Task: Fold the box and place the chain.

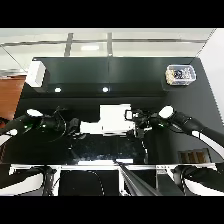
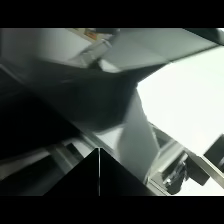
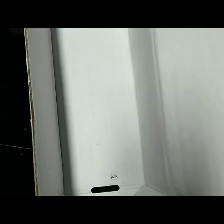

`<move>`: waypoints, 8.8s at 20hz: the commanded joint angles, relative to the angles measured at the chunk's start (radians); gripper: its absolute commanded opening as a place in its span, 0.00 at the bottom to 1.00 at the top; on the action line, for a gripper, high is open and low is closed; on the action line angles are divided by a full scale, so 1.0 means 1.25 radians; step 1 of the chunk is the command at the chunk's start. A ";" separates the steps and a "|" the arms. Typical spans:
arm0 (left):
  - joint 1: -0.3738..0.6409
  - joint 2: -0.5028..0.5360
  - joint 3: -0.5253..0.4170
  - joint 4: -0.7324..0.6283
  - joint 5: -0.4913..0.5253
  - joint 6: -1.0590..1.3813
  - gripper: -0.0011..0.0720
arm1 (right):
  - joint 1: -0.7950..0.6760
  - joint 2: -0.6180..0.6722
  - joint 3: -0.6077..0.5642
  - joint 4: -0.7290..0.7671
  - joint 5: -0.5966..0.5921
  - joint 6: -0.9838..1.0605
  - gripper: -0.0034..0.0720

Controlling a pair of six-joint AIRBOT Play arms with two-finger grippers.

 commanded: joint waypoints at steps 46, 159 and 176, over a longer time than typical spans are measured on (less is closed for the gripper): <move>-0.486 -0.101 0.418 0.503 0.055 -0.625 0.68 | 0.001 0.000 0.001 0.000 0.000 0.000 0.21; -0.635 -0.167 0.537 0.730 -0.048 -0.942 0.05 | -0.618 0.127 -0.081 -0.078 0.361 1.053 0.06; -0.635 -0.167 0.537 0.731 -0.048 -0.941 0.05 | -0.313 0.037 -0.044 0.111 0.345 0.864 0.84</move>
